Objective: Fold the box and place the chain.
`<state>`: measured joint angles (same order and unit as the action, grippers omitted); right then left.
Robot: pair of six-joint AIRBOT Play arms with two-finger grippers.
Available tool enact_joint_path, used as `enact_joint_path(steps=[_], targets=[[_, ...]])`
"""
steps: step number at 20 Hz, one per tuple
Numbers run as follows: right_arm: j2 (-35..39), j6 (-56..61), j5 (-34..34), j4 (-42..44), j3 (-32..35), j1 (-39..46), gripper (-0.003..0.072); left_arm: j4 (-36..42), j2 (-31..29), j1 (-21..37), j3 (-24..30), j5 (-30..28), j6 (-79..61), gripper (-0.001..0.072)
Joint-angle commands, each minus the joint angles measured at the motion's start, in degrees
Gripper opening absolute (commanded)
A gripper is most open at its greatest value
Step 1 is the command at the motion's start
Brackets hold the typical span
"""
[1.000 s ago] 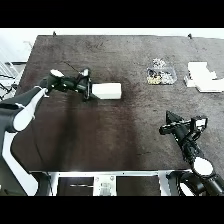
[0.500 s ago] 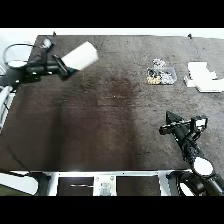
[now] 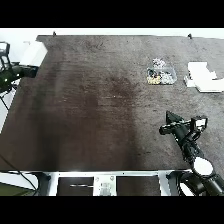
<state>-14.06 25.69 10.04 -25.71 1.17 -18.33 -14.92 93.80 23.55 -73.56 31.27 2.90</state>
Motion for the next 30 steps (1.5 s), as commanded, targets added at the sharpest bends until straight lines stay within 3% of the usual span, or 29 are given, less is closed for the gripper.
enact_joint_path(steps=[1,5,8,10,16,25,26,27,28,30], targets=[[0.07,0.02,0.00,0.02,0.02,-0.07,0.0016,-0.50,4.11,2.86,0.24,-5.77,2.62,0.0015],[0.07,0.02,0.00,0.02,0.02,-0.07,0.0016,-2.62,9.84,2.84,-3.74,-3.78,5.57,0.0013],[0.07,0.02,0.00,0.02,0.02,-0.07,0.0016,-4.42,11.67,2.86,-5.88,-10.67,9.73,0.0014],[0.07,0.02,0.00,0.02,0.02,-0.07,0.0016,-7.93,11.87,2.86,-6.03,-10.47,9.70,0.0013],[0.07,0.02,0.00,0.02,0.02,-0.07,0.0016,-8.83,16.70,2.86,-10.03,-6.73,10.56,0.0014],[0.07,0.02,0.00,0.02,0.02,-0.07,0.0016,-10.43,18.12,2.86,-10.16,-9.05,10.54,0.0022],[0.07,0.02,0.00,0.02,0.02,-0.07,0.0016,-10.47,18.12,2.86,-10.16,-9.97,10.34,0.0248],[0.07,0.02,0.00,0.02,0.02,-0.07,0.0015,-10.45,18.12,2.84,-10.16,-10.73,10.36,0.0597],[0.07,0.02,0.00,0.02,0.02,-0.07,0.0016,-10.45,18.12,2.84,-10.16,-11.15,10.38,0.0720],[0.07,0.02,0.00,0.02,0.02,-0.07,0.0016,-10.43,18.12,2.84,-10.16,-11.13,10.38,0.0719]])
